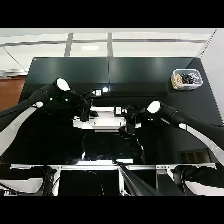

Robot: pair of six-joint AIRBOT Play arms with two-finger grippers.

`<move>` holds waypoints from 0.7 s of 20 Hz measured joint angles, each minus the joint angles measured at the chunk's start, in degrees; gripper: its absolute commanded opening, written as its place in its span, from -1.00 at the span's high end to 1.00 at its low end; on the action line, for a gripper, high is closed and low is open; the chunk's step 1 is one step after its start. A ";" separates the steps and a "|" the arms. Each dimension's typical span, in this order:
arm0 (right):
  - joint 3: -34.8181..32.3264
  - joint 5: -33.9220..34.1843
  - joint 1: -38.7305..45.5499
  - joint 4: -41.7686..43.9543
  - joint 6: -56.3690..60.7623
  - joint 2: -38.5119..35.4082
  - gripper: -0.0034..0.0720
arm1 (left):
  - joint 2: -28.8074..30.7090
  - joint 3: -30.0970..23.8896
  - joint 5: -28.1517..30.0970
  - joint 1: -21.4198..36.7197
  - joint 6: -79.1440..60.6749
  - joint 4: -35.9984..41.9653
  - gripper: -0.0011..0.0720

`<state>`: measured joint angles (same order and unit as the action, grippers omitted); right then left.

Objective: Fold the box and place the chain.

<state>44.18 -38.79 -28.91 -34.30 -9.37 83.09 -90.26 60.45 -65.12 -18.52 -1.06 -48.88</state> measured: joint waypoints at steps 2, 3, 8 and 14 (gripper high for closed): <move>0.00 0.04 0.11 -0.09 0.00 0.04 -0.80 | 0.02 0.00 -0.02 0.00 0.00 0.00 0.91; 0.00 0.07 0.13 -0.09 0.02 0.04 -0.80 | 0.02 0.00 -0.02 0.00 0.00 0.00 0.91; 0.00 -0.11 0.31 -0.28 0.00 0.04 -0.36 | 0.02 0.00 -0.02 0.00 -0.07 0.00 0.91; 0.02 0.90 0.35 -0.13 0.00 0.07 -0.36 | 0.83 0.00 -0.48 0.28 1.27 0.00 -0.13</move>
